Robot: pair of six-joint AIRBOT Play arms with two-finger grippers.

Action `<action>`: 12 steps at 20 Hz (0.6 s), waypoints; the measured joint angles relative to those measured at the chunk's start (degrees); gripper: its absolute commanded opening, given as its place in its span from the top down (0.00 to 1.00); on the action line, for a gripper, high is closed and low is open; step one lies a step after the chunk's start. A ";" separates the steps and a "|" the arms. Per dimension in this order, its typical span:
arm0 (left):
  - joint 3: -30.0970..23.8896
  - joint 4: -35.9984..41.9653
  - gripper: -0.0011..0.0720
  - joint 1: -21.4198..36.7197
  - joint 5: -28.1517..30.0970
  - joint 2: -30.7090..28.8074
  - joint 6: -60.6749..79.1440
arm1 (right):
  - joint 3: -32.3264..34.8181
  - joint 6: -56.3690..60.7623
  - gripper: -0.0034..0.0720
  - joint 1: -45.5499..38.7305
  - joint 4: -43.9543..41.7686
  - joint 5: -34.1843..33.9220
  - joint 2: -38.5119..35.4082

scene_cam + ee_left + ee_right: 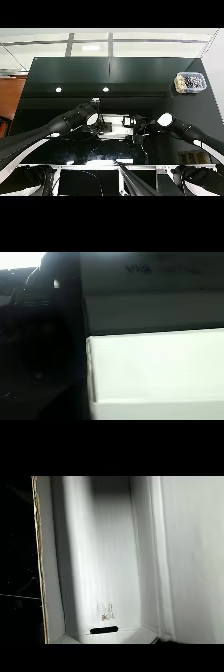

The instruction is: Fold the box and place the chain.

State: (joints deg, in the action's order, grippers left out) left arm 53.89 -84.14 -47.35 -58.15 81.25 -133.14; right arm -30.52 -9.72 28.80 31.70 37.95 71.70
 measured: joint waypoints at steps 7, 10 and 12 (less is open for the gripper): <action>0.09 1.09 0.40 -0.13 1.40 0.17 -0.13 | 0.00 -0.15 0.38 0.00 0.04 -0.11 0.00; 0.09 0.85 0.43 -0.09 0.50 0.17 -0.83 | 0.00 -0.15 0.38 0.00 0.04 -0.13 0.00; 0.07 0.57 0.66 -0.09 0.24 0.20 -1.22 | -0.02 -0.13 0.38 0.00 0.04 -0.11 0.00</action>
